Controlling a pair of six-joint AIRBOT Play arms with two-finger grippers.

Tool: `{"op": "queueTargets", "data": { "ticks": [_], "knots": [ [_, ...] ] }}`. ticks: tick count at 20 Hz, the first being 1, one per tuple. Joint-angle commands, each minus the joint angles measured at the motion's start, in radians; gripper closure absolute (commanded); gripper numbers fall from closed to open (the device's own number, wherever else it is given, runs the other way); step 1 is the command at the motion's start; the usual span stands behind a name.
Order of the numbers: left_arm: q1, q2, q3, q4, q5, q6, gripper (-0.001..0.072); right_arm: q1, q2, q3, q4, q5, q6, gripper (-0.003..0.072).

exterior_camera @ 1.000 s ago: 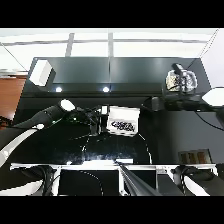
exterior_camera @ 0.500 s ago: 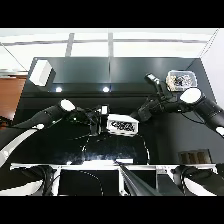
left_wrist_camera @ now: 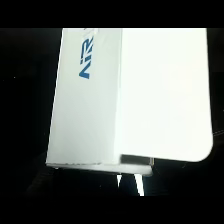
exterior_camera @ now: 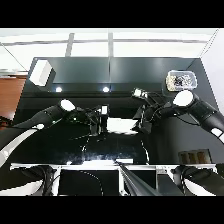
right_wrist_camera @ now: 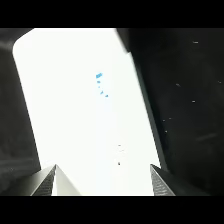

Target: Fold the box and place the chain.

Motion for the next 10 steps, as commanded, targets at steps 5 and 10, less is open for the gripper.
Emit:
{"op": "queueTargets", "data": {
  "ticks": [5, 10],
  "knots": [
    [0.001, -0.001, 0.001, 0.000, 0.000, 0.000, 0.0310, 0.043, 0.000, 0.000, -0.059, -0.122, -0.050, -0.0034],
    [0.001, -0.001, 0.001, 0.000, 0.000, 0.000, 0.0310, 0.043, 0.003, 0.001, -0.061, -0.076, -0.033, 0.0194]
  ]
}}
